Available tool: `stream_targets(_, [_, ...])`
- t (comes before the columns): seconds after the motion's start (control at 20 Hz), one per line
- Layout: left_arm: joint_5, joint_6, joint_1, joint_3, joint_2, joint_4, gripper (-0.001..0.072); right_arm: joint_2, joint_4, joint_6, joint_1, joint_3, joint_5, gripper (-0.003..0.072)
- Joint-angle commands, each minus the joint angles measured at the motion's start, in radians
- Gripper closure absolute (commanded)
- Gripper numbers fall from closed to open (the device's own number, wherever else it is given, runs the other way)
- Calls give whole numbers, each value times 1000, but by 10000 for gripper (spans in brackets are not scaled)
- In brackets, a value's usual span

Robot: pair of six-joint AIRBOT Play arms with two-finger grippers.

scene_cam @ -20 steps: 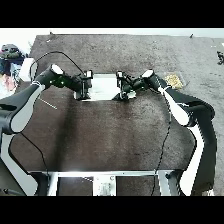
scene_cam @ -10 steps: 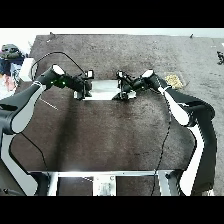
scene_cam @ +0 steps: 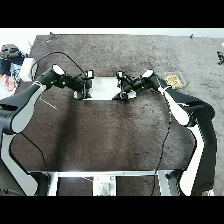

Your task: Fold the box and place the chain.

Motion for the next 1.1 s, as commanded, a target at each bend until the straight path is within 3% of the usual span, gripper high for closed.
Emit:
stream_targets(0.0, [2,-1,-2,0,0,9,294,0,0,1,1,0,0,275])
stream_targets(0.05, [-2,2,-2,0,0,7,424,0,0,1,1,0,0,275])
stream_targets(0.5, [1,1,7,0,0,39,426,0,0,1,1,0,0,275])
stream_targets(0.6, [0,1,7,0,-1,34,205,0,0,1,1,0,0,274])
stream_targets(0.7, [2,1,7,0,-9,18,217,0,0,1,1,0,0,275])
stream_targets(0.8, [-4,2,7,0,-12,-15,447,0,0,1,1,0,0,274])
stream_targets(1.05, [-8,2,6,0,-16,-30,465,0,0,1,1,0,0,274])
